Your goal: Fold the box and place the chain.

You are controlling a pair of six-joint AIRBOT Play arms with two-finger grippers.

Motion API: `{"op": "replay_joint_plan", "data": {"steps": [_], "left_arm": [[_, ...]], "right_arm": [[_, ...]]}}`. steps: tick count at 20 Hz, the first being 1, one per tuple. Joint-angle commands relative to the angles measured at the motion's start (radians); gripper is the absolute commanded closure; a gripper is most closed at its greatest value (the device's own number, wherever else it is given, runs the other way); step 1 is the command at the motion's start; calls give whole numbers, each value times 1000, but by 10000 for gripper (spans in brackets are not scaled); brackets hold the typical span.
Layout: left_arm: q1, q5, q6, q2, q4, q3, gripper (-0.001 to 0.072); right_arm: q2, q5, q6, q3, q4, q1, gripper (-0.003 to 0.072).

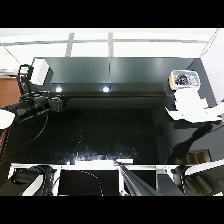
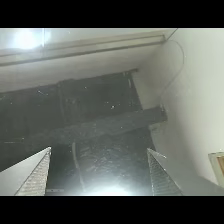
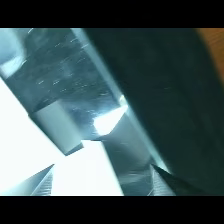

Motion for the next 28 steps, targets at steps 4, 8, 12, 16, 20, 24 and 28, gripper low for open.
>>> {"op": "replay_joint_plan", "data": {"steps": [4,8,12,16,20,24,28], "left_arm": [[0,-22,0,-1,-4,1,6],[0,-53,0,-1,-3,1,6],[0,-61,0,-1,-2,1,6],[0,-61,0,-1,-2,1,7],[0,-61,0,-1,-2,1,7],[0,-61,0,-1,-2,1,7],[0,-61,0,-1,1,1,7]], "right_arm": [[-33,91,3,28,11,60,129],[-23,100,20,28,-51,82,242],[13,98,26,27,-80,76,346],[17,111,27,27,-87,81,494],[18,115,37,24,-101,84,629],[24,111,37,-42,-62,82,675],[71,97,24,-60,-16,78,676]]}}
